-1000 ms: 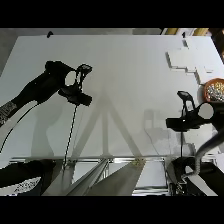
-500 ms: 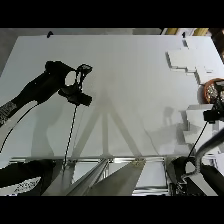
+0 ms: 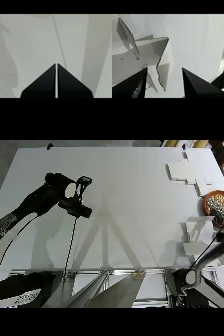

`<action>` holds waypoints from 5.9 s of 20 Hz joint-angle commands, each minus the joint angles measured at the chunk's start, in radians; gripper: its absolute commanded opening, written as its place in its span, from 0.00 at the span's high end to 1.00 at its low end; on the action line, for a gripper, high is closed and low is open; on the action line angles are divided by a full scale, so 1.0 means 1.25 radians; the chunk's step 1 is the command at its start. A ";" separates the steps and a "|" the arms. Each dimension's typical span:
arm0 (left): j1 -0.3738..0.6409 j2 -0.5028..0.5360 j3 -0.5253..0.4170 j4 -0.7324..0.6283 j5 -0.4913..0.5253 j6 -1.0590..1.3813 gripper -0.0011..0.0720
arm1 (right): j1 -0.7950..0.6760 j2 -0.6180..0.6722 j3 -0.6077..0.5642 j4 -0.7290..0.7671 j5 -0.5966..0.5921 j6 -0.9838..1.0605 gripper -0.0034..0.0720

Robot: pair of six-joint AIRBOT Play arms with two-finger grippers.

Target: Fold the box and place the chain.

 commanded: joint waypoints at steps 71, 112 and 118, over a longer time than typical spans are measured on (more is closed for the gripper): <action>-0.034 -0.125 -0.120 -0.742 0.294 1.397 0.99 | 0.755 0.443 -0.029 0.712 -0.004 0.022 0.63; -0.046 -0.136 -0.120 -0.723 0.380 1.307 0.98 | 0.755 0.515 -0.029 0.692 0.009 -0.025 0.64; -0.046 -0.136 -0.120 -0.723 0.374 1.307 0.97 | 0.755 0.515 -0.029 0.692 0.012 -0.025 0.64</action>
